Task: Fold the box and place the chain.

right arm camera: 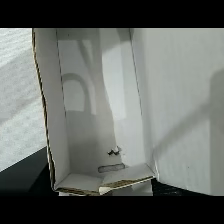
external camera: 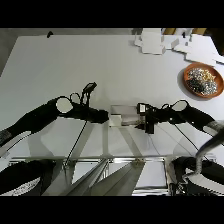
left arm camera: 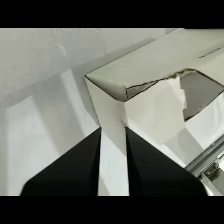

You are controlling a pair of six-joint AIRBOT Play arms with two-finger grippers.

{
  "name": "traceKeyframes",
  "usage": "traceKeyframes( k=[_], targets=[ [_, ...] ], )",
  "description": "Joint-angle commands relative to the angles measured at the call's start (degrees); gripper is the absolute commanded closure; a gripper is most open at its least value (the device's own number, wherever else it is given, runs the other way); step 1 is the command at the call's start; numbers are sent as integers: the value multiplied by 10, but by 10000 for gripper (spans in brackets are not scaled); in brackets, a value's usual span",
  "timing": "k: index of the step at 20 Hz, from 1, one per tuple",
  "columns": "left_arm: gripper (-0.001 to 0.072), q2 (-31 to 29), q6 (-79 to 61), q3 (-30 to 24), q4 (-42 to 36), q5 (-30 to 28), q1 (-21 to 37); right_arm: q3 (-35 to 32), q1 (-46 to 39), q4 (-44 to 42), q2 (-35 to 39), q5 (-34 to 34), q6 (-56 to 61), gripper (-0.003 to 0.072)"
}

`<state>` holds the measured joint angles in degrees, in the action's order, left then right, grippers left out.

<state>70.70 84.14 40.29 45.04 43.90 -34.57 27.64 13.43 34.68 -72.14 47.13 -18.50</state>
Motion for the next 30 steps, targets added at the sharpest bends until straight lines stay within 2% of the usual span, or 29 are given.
traceKeyframes(
  k=[1, 4, 6, 11, 17, 24, 30],
  targets=[
    [477, 10, -4, 3, -1, -7, -10, 0, 0, 0, 0, 0, 0, 380],
    [475, 12, -3, 3, -3, -9, -16, 0, 0, 0, 0, 0, 0, 380],
    [412, 12, -4, 5, -2, -8, -16, 0, 0, 0, 0, 0, 0, 380],
    [412, 12, -4, 15, 0, -5, -13, 0, 0, 0, 0, 0, 0, 380],
    [414, 9, -3, 22, 17, 29, 4, 0, 0, 0, 0, 0, 0, 380],
    [415, 10, 14, 22, 22, 17, -13, 0, 0, 0, 0, 0, 0, 380],
    [415, 23, 70, 39, 62, 3, -40, 0, 0, 0, 0, 0, 0, 380]
  ],
)
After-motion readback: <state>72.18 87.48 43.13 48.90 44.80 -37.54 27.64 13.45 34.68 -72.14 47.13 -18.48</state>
